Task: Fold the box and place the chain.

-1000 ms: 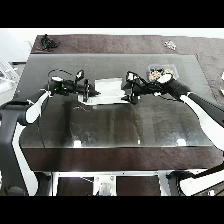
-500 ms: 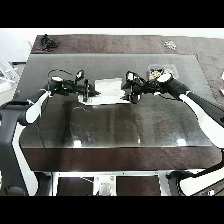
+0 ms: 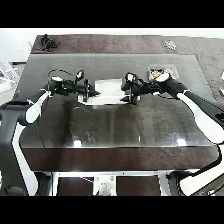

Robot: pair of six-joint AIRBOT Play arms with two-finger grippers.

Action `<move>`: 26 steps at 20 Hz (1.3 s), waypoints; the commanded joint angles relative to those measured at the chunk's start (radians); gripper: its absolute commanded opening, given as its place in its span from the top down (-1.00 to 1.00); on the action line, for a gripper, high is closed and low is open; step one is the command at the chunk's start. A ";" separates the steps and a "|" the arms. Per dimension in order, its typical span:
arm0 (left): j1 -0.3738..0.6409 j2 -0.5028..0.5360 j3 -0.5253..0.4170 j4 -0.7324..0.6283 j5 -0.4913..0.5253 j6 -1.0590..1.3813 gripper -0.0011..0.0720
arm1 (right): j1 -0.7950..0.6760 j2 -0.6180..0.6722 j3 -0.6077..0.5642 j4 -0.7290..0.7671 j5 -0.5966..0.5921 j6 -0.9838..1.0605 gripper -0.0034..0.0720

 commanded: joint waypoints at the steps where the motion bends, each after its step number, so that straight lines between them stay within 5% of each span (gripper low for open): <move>1: 0.000 0.000 0.000 0.000 0.000 0.000 0.91 | 0.002 -0.014 0.015 0.004 0.058 -0.002 -0.78; 26: 0.000 0.000 0.000 0.000 0.000 0.000 0.91 | 0.003 -0.142 0.069 0.124 0.104 -0.174 -0.89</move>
